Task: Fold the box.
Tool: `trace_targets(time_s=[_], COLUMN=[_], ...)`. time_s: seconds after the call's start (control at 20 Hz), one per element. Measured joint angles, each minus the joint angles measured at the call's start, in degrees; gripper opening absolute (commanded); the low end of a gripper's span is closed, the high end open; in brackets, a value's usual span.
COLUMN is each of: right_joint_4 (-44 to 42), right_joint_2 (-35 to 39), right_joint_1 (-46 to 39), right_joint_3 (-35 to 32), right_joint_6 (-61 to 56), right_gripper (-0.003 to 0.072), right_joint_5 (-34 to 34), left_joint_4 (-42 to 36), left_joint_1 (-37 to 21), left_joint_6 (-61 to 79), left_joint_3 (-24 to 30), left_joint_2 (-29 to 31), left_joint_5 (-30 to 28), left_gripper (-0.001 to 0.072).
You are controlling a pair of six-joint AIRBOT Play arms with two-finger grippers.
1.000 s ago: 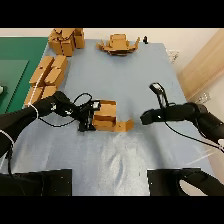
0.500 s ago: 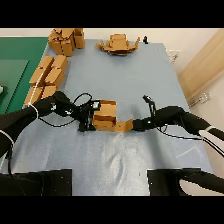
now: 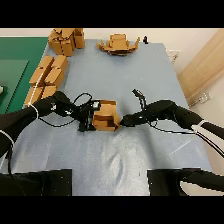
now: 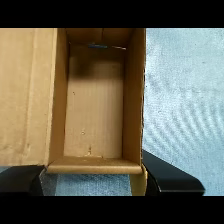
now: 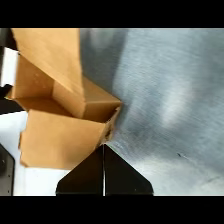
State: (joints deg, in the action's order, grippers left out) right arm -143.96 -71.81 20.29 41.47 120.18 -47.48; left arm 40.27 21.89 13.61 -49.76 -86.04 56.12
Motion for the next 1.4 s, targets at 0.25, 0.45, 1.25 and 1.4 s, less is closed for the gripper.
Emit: trace_targets(time_s=[0.25,0.45,1.25,1.4], right_joint_4=[-4.09,-6.23,2.64,6.34], right_joint_2=[-0.5,-1.42,-2.99,-4.76], right_joint_1=[0.24,0.33,3.54,4.0], right_joint_3=[0.94,1.11,7.26,9.75], right_joint_6=[2.58,3.76,-13.99,-18.93], right_gripper=[0.0273,0.0278,0.0493,0.0494], right_joint_5=[-1.79,-3.41,-1.29,-4.92], left_joint_4=[0.0,-0.02,-0.02,-0.02], left_joint_1=[0.0,0.0,0.0,0.0], left_joint_6=[-0.09,-0.13,-0.15,-0.15], left_joint_3=[0.0,0.0,0.0,0.0], left_joint_2=[0.0,0.0,0.0,0.0], left_joint_5=[0.15,0.31,0.92,0.96], left_gripper=[0.0225,0.0225,0.0225,0.0225])
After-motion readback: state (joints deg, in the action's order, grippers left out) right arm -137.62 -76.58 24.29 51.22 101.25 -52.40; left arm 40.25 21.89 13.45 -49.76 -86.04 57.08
